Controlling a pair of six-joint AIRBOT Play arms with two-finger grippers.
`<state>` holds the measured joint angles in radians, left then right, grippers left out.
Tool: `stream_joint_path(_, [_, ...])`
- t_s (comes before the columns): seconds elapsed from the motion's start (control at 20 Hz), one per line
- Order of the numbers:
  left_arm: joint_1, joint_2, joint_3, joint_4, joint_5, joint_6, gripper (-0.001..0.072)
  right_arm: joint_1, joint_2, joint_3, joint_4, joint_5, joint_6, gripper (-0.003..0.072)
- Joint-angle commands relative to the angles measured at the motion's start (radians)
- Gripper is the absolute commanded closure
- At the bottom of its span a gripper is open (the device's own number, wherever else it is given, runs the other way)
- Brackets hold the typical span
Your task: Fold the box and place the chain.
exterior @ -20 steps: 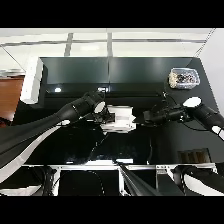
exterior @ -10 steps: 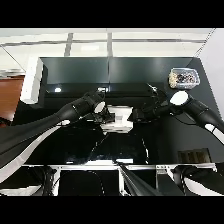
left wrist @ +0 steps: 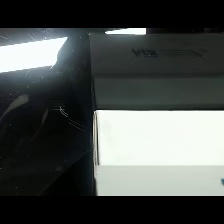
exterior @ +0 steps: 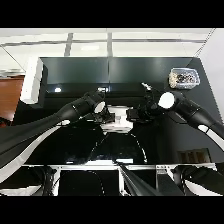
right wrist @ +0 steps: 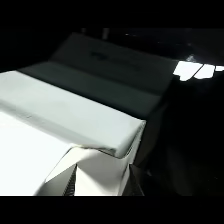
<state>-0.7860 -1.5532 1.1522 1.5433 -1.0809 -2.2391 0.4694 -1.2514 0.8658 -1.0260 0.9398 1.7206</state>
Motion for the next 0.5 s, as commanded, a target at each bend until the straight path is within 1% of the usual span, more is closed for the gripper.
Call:
stream_joint_path(0.0, [0.000, 0.000, 0.000, 0.000, 0.003, 0.000, 0.0684, 0.056, -0.033, 0.008, -0.106, -0.015, 0.139, 0.0318])
stream_joint_path(0.3, [0.000, 0.000, 0.000, 0.000, 0.002, 0.000, 0.0684, 0.129, -0.100, 0.065, -0.229, -0.017, 0.293, 0.0319])
stream_joint_path(0.4, [0.000, 0.000, 0.000, 0.000, 0.003, 0.000, 0.0684, 0.129, -0.116, 0.086, -0.268, 0.021, 0.357, 0.0319])
stream_joint_path(0.45, [0.000, 0.000, 0.000, 0.000, 0.003, 0.000, 0.0684, 0.133, -0.132, 0.107, -0.291, 0.062, 0.374, 0.0319])
